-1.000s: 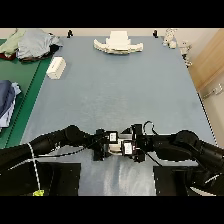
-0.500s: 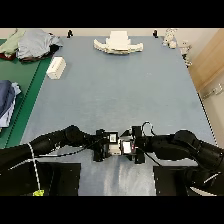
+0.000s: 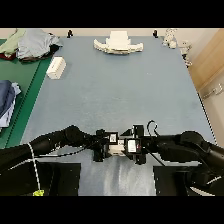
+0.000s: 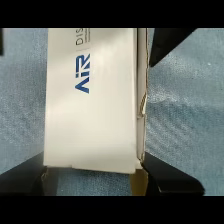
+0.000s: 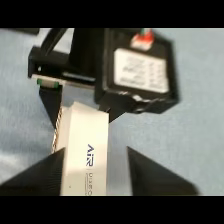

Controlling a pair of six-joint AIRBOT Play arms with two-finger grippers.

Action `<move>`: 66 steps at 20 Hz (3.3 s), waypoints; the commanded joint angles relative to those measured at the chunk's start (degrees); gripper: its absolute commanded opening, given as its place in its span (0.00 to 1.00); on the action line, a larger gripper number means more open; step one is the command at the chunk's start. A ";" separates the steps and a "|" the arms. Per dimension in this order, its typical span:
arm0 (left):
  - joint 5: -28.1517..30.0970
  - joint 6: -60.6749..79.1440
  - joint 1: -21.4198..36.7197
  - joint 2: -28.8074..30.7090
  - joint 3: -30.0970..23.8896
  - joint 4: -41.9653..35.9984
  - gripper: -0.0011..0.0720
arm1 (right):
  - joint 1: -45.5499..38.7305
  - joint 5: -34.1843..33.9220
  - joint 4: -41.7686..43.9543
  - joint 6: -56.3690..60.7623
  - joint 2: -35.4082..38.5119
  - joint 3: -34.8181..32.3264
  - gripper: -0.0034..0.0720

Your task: Fold the box.

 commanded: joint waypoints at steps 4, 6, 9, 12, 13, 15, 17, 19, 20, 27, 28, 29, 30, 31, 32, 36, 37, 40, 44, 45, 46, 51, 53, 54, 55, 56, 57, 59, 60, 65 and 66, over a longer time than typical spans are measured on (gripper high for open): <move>0.11 -0.02 0.02 -0.04 0.02 0.00 0.58 | 0.04 7.02 8.83 23.41 4.81 -5.40 0.05; 0.11 -0.04 0.02 -0.04 0.02 0.00 0.58 | 0.72 14.32 13.55 23.39 4.76 -9.31 0.05; 0.09 -0.02 0.02 -0.04 0.02 0.00 0.58 | 4.37 23.19 13.31 25.51 4.74 -13.66 0.05; 0.09 -0.04 0.02 -0.04 0.02 0.00 0.58 | 7.54 24.59 13.31 27.63 4.59 -15.15 0.05; 0.09 -0.02 0.02 -0.04 0.02 0.00 0.58 | 8.35 24.72 13.27 28.04 4.24 -15.58 0.05; 0.09 -0.02 0.02 -0.04 0.02 0.00 0.58 | 9.14 25.31 13.29 28.11 2.58 -16.41 0.05; 0.11 -0.04 0.02 -0.04 0.02 0.00 0.58 | 9.20 25.59 13.25 28.06 -0.02 -16.44 0.05; 0.09 -0.04 0.02 -0.04 0.02 0.00 0.58 | 9.49 26.56 13.09 28.06 -2.54 -16.44 0.05; 0.09 -0.04 0.02 -0.04 0.02 0.00 0.58 | 10.08 27.17 13.11 28.09 -3.41 -16.44 0.05; 0.09 -0.04 0.02 -0.04 0.02 0.00 0.58 | 11.45 28.17 13.05 28.48 -3.19 -16.39 0.05; 0.11 -0.04 0.02 -0.04 0.02 0.00 0.58 | 11.45 28.22 12.96 28.50 -2.62 -16.39 0.05; 0.09 -0.02 0.02 -0.04 0.02 0.00 0.58 | 11.41 28.26 12.85 28.50 -1.97 -16.39 0.05; 0.11 -0.02 0.02 -0.04 0.02 0.00 0.58 | 11.41 28.41 12.81 28.48 -1.31 -16.39 0.05; 0.09 -0.04 0.02 -0.04 0.02 0.00 0.58 | 11.41 28.76 12.63 28.48 -0.74 -16.39 0.05; 0.09 -0.04 0.02 -0.04 0.02 0.00 0.58 | 11.39 29.44 12.61 28.48 -0.13 -16.39 0.05; 0.09 -0.04 0.02 -0.04 0.02 0.00 0.58 | 11.39 33.16 11.85 28.44 1.68 -16.31 0.05; 0.09 -0.04 0.02 -0.04 0.02 0.00 0.58 | 11.39 34.07 11.41 28.35 1.97 -16.28 0.05; 0.09 -0.02 0.02 -0.04 0.02 0.00 0.58 | 9.79 34.86 8.98 28.24 1.92 -15.30 0.05; 0.09 -0.04 0.02 -0.04 0.02 0.00 0.58 | 1.44 24.68 2.99 25.92 1.81 -11.50 0.05; 0.09 -0.04 0.02 -0.04 0.02 0.00 0.58 | -1.86 20.26 0.61 26.03 1.79 -10.05 0.05; 0.09 -0.02 0.02 -0.04 0.02 0.00 0.58 | -6.14 15.56 -1.97 27.32 1.79 -8.33 0.05; 0.09 -0.04 0.02 -0.04 0.02 0.00 0.58 | -27.98 -5.49 -19.80 39.52 -2.71 6.05 0.05; 0.11 -0.04 0.02 -0.04 0.02 0.00 0.58 | -33.62 -13.79 -22.86 43.56 -7.69 13.35 0.05; 0.09 -0.04 0.02 -0.04 0.02 0.00 0.58 | -35.65 -18.14 -23.26 45.31 -10.88 17.00 0.05; 0.09 -0.02 0.02 -0.04 0.02 0.00 0.58 | -37.09 -22.38 -23.43 47.45 -14.40 20.33 0.05; 0.09 -0.02 0.02 -0.04 0.02 0.00 0.58 | -38.07 -26.29 -23.65 50.27 -17.88 23.10 0.05; 0.09 -0.04 0.02 -0.04 0.02 0.00 0.58 | -38.66 -30.14 -24.28 53.62 -21.33 25.38 0.05; 0.11 -0.02 0.02 -0.04 0.02 0.00 0.58 | -39.10 -37.33 -25.97 59.80 -28.04 29.14 0.05; 0.09 -0.04 0.02 -0.04 0.02 0.00 0.58 | -39.04 -39.60 -26.86 62.42 -30.69 30.40 0.05; 0.09 -0.04 0.02 -0.04 0.02 0.00 0.58 | -39.04 -40.09 -26.64 68.17 -34.49 31.23 0.05; 0.09 -0.04 0.02 -0.04 0.02 0.00 0.58 | -39.04 -39.78 -26.64 68.39 -34.47 31.23 0.05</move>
